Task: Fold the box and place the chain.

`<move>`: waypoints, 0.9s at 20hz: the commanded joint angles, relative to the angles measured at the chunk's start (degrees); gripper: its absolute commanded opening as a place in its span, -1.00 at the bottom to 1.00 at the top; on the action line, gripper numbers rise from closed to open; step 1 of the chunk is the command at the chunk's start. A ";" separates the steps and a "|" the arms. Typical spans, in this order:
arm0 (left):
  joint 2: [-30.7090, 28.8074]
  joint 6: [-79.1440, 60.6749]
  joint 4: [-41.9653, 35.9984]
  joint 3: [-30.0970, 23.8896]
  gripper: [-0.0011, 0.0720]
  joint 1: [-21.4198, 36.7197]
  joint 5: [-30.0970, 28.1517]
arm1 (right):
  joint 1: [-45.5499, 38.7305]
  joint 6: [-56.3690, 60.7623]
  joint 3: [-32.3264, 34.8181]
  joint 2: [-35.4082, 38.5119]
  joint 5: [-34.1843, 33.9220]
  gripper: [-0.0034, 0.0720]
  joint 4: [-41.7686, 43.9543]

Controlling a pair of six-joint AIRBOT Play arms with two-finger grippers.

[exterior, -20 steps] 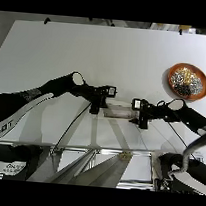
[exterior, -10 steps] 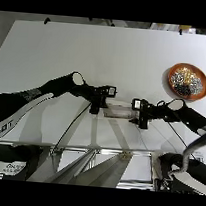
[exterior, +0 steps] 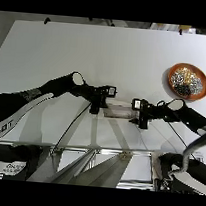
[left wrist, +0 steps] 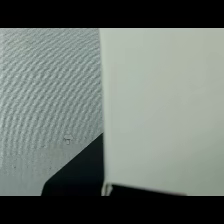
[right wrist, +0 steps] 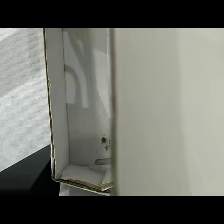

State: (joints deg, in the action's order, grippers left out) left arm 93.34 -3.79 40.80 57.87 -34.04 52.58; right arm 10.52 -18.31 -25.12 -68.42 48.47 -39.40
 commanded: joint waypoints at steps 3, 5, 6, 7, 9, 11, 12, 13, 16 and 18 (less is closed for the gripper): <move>0.02 0.24 0.02 0.00 -0.95 0.02 0.15 | 0.00 0.00 0.02 -0.02 0.02 0.14 0.00; -0.37 1.42 1.31 0.00 -0.94 0.24 1.05 | 0.00 0.02 0.02 -0.02 0.02 0.14 0.00; -0.87 2.97 2.71 0.00 -0.93 0.35 1.40 | 0.00 0.00 0.02 -0.02 0.02 0.14 0.00; -1.57 4.31 4.57 0.00 -0.75 0.48 1.75 | 0.00 0.00 0.02 -0.02 0.02 0.14 0.00; -3.56 8.11 9.62 0.00 -0.03 0.79 1.92 | 0.00 0.02 0.02 -0.02 0.04 0.14 0.00; -6.10 14.86 13.70 0.00 0.40 1.31 2.12 | 0.00 0.00 0.02 -0.02 0.04 0.14 0.00; -7.67 18.82 15.69 0.00 0.54 1.60 2.71 | 0.00 0.00 0.02 -0.02 0.02 0.14 0.00; -9.35 22.69 17.42 0.00 0.54 1.66 3.80 | 0.00 0.00 0.02 -0.02 0.04 0.14 0.00; -15.37 32.81 23.10 0.00 -0.02 1.62 8.68 | 0.00 0.00 0.02 -0.02 0.04 0.14 0.00; -18.95 35.32 22.88 0.00 -0.96 1.55 12.98 | 0.00 0.00 0.02 -0.02 0.07 0.14 0.00</move>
State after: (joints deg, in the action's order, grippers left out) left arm 79.26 23.29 60.27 57.80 -32.53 60.14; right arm 10.57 -18.24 -25.10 -68.47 48.62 -39.42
